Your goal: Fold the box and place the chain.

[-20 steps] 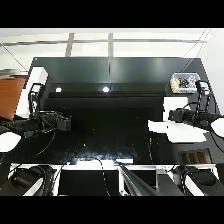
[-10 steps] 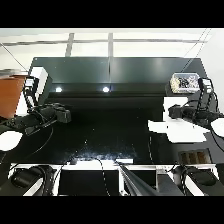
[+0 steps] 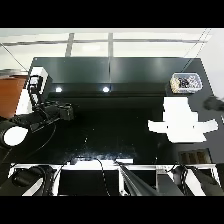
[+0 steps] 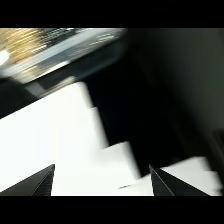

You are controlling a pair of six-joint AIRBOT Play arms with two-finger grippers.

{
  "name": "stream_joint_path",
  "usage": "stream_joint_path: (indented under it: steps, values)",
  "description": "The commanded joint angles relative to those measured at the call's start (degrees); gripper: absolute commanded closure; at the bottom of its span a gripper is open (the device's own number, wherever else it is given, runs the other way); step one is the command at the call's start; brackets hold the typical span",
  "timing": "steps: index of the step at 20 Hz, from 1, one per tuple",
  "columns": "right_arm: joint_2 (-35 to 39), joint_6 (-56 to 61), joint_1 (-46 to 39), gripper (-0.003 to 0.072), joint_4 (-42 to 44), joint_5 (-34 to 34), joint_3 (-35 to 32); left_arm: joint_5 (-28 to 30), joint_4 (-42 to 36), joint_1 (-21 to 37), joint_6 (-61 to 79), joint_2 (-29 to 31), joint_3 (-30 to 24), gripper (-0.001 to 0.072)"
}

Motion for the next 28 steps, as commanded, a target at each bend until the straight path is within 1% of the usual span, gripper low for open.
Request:
stream_joint_path:
  steps: [1,3,5,7,9,10,11,14,16,19,20,21,22,23,24,28]
  values:
    - [-10.21,-6.78,-21.81,-0.0026,10.25,4.11,6.25,-1.81,-0.04,0.0,0.2,-0.17,0.02,-0.0011]
    - [-18.62,-19.32,-29.94,-0.0027,21.42,12.66,10.56,-3.52,-0.04,0.0,0.2,-0.2,0.02,-0.0011]
    - [-26.38,-32.94,-34.82,-0.0027,29.05,22.29,13.4,-4.61,-0.04,0.0,0.17,-0.31,0.02,-0.0011]
    - [-32.65,-38.95,-36.96,-0.0027,34.84,27.39,14.82,-4.74,-0.04,0.0,0.17,-0.37,0.02,-0.0011]
    - [-37.62,-43.41,-36.57,-0.0027,35.06,31.06,16.41,-4.79,-0.04,0.0,0.17,-0.37,0.02,-0.0011]
    - [-40.02,-44.54,-35.98,-0.0026,33.05,32.79,17.57,-4.76,-0.02,0.02,0.17,-0.37,0.02,-0.0011]
    - [-41.9,-44.52,-35.43,-0.0026,30.97,33.51,18.58,-4.74,-0.02,0.02,0.17,-0.37,0.02,-0.0011]
    - [-45.75,-45.13,-34.49,-0.0026,31.17,35.19,21.09,-4.98,-0.07,0.02,0.17,-0.37,0.02,-0.0011]
    - [-47.36,-45.13,-33.97,-0.0018,31.23,36.24,22.69,-5.25,-0.07,0.02,0.17,-0.37,0.02,-0.0011]
    - [-48.5,-45.42,-33.22,-0.0017,30.32,36.61,22.99,-5.55,-0.28,0.02,-0.04,-0.37,0.02,-0.0011]
    - [-48.68,-45.4,-32.79,0.003,29.33,37.0,22.97,-5.66,-0.35,0.02,-0.04,-0.37,0.02,-0.0011]
    - [-48.76,-45.11,-32.33,0.0099,28.39,37.44,22.97,-5.64,-0.48,0.02,-0.04,-0.37,0.02,-0.0011]
    - [-48.76,-44.78,-31.95,0.0099,28.09,37.51,22.97,-5.62,-0.48,0.02,-0.04,-0.37,0.02,-0.0011]
    - [-48.76,-44.78,-31.74,0.0189,28.13,37.83,22.97,-5.62,-0.48,0.02,-0.04,-0.37,0.02,-0.0011]
    - [-48.76,-44.59,-31.71,0.0212,28.04,38.21,22.97,-5.62,-0.46,0.02,-0.04,-0.37,0.02,-0.0011]
    - [-48.54,-42.62,-31.78,0.0215,25.2,39.04,22.97,-5.62,-0.48,0.02,-0.04,-0.37,0.02,-0.0011]
